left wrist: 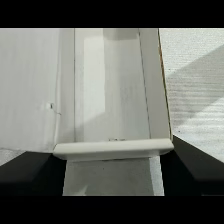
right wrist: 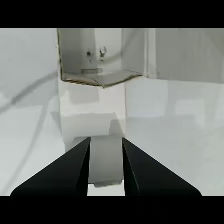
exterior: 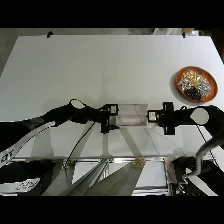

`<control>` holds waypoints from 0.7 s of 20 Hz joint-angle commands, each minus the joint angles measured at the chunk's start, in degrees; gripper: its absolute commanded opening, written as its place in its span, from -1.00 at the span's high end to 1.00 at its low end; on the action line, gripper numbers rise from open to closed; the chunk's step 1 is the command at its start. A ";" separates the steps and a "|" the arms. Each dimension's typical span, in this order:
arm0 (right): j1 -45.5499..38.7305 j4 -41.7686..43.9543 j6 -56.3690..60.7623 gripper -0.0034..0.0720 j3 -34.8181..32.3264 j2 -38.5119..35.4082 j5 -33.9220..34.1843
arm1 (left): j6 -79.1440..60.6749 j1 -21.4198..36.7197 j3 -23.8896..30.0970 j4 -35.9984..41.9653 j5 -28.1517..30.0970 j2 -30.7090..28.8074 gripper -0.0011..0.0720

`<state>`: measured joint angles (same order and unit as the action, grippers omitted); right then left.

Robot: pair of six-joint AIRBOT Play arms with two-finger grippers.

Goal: Fold the box and place the chain.

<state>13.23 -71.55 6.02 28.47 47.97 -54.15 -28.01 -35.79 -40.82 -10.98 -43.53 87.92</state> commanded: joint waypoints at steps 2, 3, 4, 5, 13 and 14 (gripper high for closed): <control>-1.20 6.14 -6.23 0.32 -0.07 2.95 1.68 | -0.02 -0.02 -0.02 0.00 0.00 0.02 0.56; -1.20 7.72 -8.35 0.32 -0.07 4.11 1.68 | -0.02 -0.02 -0.02 0.00 0.00 0.02 0.56; -1.20 8.68 -10.14 0.32 -0.07 5.20 1.70 | -0.02 -0.02 -0.02 0.00 0.02 0.02 0.56; -1.20 8.85 -11.89 0.32 -0.07 6.36 1.70 | -0.02 -0.02 -0.02 0.00 0.00 0.02 0.56; -1.20 11.15 -15.08 0.33 -0.07 12.70 4.26 | -0.02 -0.02 -0.02 0.00 0.02 0.02 0.56; -1.20 12.81 -16.55 0.33 -0.07 12.70 4.26 | -0.02 -0.02 -0.02 0.00 0.00 0.02 0.56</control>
